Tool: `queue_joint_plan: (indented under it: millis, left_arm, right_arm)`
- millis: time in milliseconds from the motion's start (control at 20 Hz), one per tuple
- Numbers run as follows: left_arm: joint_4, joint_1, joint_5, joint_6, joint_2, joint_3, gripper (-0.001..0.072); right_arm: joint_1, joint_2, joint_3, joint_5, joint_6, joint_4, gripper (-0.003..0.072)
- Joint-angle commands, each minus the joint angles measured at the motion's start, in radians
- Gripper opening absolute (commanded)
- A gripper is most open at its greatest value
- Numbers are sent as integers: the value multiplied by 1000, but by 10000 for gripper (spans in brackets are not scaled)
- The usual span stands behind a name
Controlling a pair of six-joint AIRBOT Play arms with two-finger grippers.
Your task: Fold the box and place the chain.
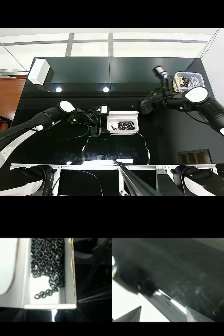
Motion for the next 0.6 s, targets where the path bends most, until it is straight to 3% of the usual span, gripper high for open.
queue_joint_plan:
  millis: [0,250,550]
  left_arm:
    - [1,0,0,-1,-1,0,464]
    - [1,0,0,0,-1,0,464]
    - [1,0,0,0,-1,0,464]
  right_arm:
    - [31,-22,11,157,-374,-11,610]
    - [48,-25,10,202,-375,-187,610]
    - [120,-61,5,146,-398,-183,610]
